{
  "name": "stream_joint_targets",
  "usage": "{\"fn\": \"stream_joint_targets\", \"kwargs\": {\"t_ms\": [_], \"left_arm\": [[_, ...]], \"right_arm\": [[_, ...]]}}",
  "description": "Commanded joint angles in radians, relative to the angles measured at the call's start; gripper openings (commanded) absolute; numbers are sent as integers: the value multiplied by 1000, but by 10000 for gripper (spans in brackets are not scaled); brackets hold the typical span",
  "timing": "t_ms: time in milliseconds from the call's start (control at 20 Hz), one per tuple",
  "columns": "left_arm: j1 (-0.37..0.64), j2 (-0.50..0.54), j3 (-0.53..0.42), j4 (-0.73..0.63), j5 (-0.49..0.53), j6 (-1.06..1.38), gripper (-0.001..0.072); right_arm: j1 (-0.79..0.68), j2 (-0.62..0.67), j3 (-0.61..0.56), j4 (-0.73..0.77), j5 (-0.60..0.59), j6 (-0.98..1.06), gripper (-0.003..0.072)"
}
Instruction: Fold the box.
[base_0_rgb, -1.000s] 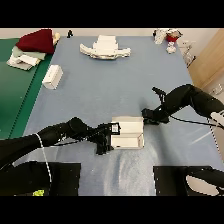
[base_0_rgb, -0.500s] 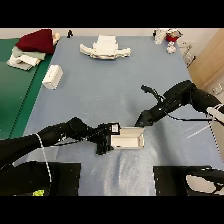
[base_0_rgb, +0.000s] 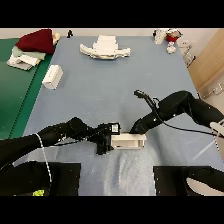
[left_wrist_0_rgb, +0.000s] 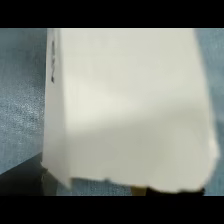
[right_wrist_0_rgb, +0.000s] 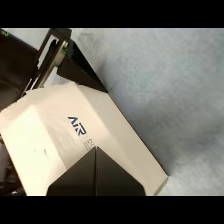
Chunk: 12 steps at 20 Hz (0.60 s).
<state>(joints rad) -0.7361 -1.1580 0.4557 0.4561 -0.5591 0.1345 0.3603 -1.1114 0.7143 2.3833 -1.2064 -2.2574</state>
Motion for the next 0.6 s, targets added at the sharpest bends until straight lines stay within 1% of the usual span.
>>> {"fn": "stream_joint_targets", "kwargs": {"t_ms": [0, 150, 250, 350, 550], "left_arm": [[0, 0, 0, 0, 0, 0, 392], [0, 0, 0, 0, 0, 0, 392], [0, 0, 0, 0, 0, 0, 393], [0, 0, 0, 0, 0, 0, 392], [0, 0, 0, 0, 0, 0, 392]], "right_arm": [[124, 125, -99, -33, 206, -11, 3], [232, 248, -171, -60, 357, -10, 3], [290, 306, -194, -97, 429, -9, 3], [327, 327, -198, -157, 463, 1, 4], [330, 327, -197, -224, 465, 6, 5]]}}
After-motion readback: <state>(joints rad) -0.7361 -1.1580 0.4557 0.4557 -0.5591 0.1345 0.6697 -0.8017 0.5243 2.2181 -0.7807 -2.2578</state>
